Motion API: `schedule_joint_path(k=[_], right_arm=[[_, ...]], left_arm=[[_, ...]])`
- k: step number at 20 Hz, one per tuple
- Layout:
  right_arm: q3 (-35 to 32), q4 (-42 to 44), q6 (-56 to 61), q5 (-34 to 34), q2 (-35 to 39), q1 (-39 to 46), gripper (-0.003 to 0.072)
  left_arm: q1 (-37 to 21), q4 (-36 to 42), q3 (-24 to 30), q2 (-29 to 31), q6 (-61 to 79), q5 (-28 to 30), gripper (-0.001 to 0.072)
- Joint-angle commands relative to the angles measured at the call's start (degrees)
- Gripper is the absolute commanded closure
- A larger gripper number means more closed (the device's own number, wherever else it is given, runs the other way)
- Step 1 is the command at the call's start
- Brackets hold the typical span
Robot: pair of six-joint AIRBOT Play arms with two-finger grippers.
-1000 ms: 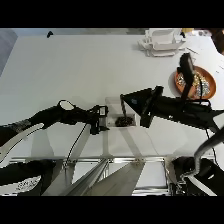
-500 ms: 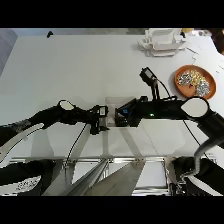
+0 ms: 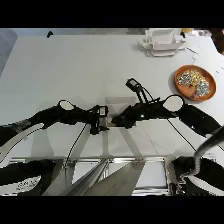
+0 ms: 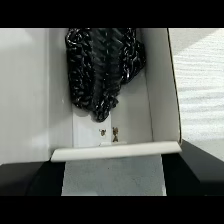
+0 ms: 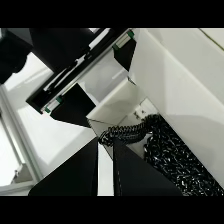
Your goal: Fold the box and place the chain.
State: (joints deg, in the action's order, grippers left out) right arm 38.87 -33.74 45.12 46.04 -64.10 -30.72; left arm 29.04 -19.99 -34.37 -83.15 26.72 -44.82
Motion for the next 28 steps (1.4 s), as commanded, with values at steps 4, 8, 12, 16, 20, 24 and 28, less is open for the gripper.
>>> schedule_joint_path(k=[4, 8, 12, 16, 20, 24, 28], right_arm=[[0.04, -4.22, 1.53, -2.40, -0.81, -0.83, 0.0609], [0.90, -4.76, 1.53, -0.74, -0.81, -0.83, 0.0423], [9.53, -7.78, 1.18, 8.63, -0.81, 1.31, 0.0378], [22.38, -13.46, 1.09, 8.20, -1.86, 8.28, 0.0670], [28.15, -15.82, 1.53, 7.52, -10.88, 10.32, 0.0670], [28.15, -20.90, 1.49, 11.69, -19.89, 8.24, 0.0670], [28.15, -21.18, -4.17, 17.03, -20.39, 5.62, 0.0670]], left_arm=[[0.00, 0.00, -0.04, 0.04, 0.02, 0.00, 0.0438], [0.00, 0.00, -0.04, 0.04, 0.02, 0.00, 0.0438], [0.00, -0.02, -0.04, 0.04, 0.02, 0.00, 0.0438], [0.00, -0.02, -0.04, 0.04, 0.02, 0.02, 0.0438], [0.00, 0.00, -0.04, 0.04, 0.02, 0.02, 0.0438], [0.00, 0.00, -0.04, 0.04, 0.02, 0.02, 0.0438], [0.00, 0.00, -0.04, 0.04, 0.02, 0.00, 0.0438]])
